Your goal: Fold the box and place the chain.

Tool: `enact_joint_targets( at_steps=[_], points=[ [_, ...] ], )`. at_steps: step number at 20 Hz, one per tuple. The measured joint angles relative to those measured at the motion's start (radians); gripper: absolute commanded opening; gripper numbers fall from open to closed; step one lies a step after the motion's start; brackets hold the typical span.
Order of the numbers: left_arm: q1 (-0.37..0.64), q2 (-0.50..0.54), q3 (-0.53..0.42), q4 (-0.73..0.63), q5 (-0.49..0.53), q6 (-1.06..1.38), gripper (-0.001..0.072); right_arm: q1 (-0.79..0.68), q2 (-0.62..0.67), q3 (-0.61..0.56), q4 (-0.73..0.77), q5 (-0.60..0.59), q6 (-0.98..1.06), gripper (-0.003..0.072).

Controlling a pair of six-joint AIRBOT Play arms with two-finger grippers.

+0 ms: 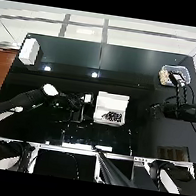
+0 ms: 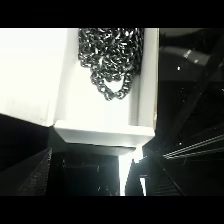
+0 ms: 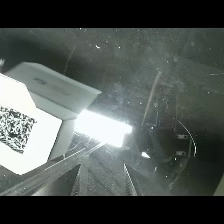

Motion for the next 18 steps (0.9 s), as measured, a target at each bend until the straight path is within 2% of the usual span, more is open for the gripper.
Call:
enact_joint_targets(
  at_steps=[6,18],
  points=[
    [-0.006,-0.003,0.004,-0.004,-0.001,0.003,0.0712,0.000,0.000,0.000,0.000,-0.021,0.000,0.0316],
    [-0.042,-0.064,0.077,0.020,-0.024,-0.008,0.0711,0.000,0.000,0.000,0.000,-0.039,0.000,0.0316]
  ],
)
